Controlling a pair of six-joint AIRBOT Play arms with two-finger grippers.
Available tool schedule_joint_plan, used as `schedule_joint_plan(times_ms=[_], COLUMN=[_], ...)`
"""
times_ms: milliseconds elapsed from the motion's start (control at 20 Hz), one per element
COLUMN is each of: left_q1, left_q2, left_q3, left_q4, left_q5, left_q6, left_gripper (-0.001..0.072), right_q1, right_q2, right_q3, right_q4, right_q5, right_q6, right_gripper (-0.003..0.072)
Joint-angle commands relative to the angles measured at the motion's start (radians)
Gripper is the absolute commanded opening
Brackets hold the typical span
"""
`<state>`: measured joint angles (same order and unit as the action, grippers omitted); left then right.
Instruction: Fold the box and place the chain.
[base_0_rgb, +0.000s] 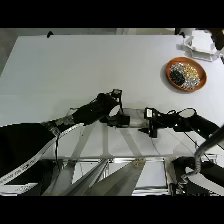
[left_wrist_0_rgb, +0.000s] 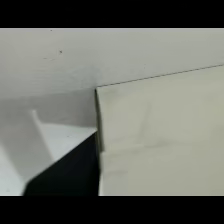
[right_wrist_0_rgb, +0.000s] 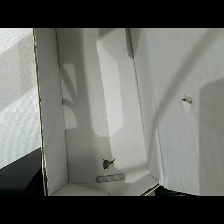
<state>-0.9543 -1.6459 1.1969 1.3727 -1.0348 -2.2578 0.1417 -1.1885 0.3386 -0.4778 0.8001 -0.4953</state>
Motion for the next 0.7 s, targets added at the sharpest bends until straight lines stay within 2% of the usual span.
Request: schedule_joint_plan(times_ms=[0, 200, 250, 300, 400, 450, 500, 650], left_q1=[-0.001, 0.000, 0.003, 0.004, 0.005, 0.005, 0.005, 0.004], left_q2=[0.002, 0.002, 0.002, 0.002, 0.002, 0.002, 0.002, 0.002], left_q3=[0.000, 0.000, 0.000, 0.000, 0.000, 0.000, 0.000, 0.000], left_q4=[0.019, 0.036, 0.039, 0.041, 0.042, 0.042, 0.042, 0.042], left_q5=[-0.008, -0.009, -0.008, -0.009, -0.011, -0.010, -0.010, -0.010], left_q6=[-0.021, -0.102, -0.120, -0.121, -0.121, -0.121, -0.119, -0.119], left_gripper=[0.0281, 0.0269, 0.0236, 0.0147, 0.0116, 0.0033, 0.0009, 0.0004], right_q1=[0.000, 0.000, 0.000, 0.000, 0.000, 0.000, 0.000, 0.000], right_q2=[0.000, 0.000, 0.000, 0.000, 0.000, 0.000, 0.000, 0.000], right_q3=[0.000, 0.000, 0.000, 0.000, 0.000, 0.000, 0.000, 0.000], right_q4=[0.000, 0.000, 0.000, 0.000, 0.000, 0.000, 0.000, 0.000], right_q5=[0.000, 0.000, 0.000, 0.000, 0.001, 0.000, 0.000, 0.000], right_q6=[0.001, 0.001, 0.001, 0.001, 0.001, 0.001, 0.001, 0.001], right_gripper=[0.0320, 0.0320, 0.0320, 0.0320, 0.0320, 0.0320, 0.0320, 0.0320])
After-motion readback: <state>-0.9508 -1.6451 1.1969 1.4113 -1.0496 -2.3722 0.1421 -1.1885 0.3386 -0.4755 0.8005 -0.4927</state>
